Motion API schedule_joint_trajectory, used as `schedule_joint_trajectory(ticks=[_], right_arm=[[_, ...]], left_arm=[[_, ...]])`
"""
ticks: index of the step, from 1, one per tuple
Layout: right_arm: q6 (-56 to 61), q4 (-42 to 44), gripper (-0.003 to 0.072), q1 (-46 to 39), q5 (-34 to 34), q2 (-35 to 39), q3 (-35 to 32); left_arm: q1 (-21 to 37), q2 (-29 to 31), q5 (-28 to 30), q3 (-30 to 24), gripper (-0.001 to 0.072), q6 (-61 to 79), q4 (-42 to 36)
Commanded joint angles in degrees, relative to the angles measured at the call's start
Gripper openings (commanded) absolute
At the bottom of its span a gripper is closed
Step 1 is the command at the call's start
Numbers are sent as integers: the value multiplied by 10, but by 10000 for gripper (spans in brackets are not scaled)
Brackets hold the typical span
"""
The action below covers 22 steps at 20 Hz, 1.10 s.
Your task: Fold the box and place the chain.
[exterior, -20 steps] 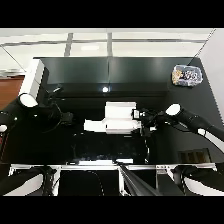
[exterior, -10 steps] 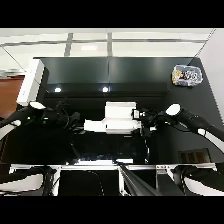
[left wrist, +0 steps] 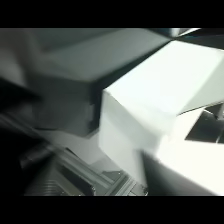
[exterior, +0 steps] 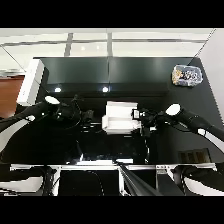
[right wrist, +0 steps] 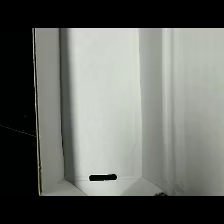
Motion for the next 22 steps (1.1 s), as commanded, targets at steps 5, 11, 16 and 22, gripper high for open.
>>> schedule_joint_trajectory(ticks=[5, 11, 16, 22], right_arm=[[0, 0, 178, 0, 0, 0, 0], [0, 0, 178, 0, 0, 0, 0], [0, 0, 178, 0, 0, 0, 0], [0, 0, 178, 0, 0, 0, 0]], left_arm=[[-16, -1, -37, 18, 712, 9, -15], [-67, -1, -41, 92, 709, -83, 86], [-107, -1, -30, 114, 674, -157, 124], [-147, -1, -18, 169, 596, -270, 235]])
